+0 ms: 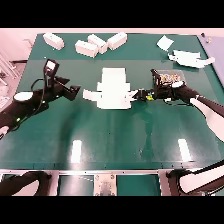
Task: Fold the box and place the chain.
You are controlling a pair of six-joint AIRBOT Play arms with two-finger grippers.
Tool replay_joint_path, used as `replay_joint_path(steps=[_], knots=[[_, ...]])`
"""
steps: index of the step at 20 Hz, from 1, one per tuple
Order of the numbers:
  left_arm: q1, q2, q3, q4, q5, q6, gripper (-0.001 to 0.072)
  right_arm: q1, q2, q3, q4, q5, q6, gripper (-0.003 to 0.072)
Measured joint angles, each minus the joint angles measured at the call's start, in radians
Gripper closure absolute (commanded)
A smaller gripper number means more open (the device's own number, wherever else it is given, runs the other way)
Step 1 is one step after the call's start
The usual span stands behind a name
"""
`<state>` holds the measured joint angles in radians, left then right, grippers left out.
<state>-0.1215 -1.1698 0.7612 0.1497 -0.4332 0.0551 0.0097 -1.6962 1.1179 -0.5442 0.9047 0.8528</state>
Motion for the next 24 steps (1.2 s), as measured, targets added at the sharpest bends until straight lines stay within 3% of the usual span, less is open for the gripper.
replay_joint_path(steps=[3,4,5,9,13,18,24], knots=[[0.0,-0.045,0.022,-0.005,-0.037,0.0,0.0059,0.0,0.0,0.0,0.0,0.0,0.0,0.0685],[0.0,-0.053,0.027,-0.013,-0.052,0.003,0.0102,0.0,0.0,0.0,0.0,0.0,0.0,0.0685],[0.0,-0.06,0.03,-0.016,-0.064,0.01,0.0203,0.0,0.0,0.0,0.0,0.0,-0.001,0.0685],[0.0,-0.119,0.088,-0.016,-0.095,0.042,0.02,0.003,0.0,0.0,0.0,0.0,-0.003,0.0684],[0.0,-0.239,0.237,0.027,-0.178,0.014,0.02,0.006,0.0,0.0,-0.005,0.003,-0.006,0.0685],[0.0,-0.449,0.481,0.201,-0.38,-0.159,0.0199,0.006,0.0,0.0,-0.014,0.004,-0.008,0.0684],[0.0,-0.663,0.706,0.282,-0.554,-0.298,0.0198,0.006,0.0,0.0,-0.02,0.004,-0.008,0.0684]])
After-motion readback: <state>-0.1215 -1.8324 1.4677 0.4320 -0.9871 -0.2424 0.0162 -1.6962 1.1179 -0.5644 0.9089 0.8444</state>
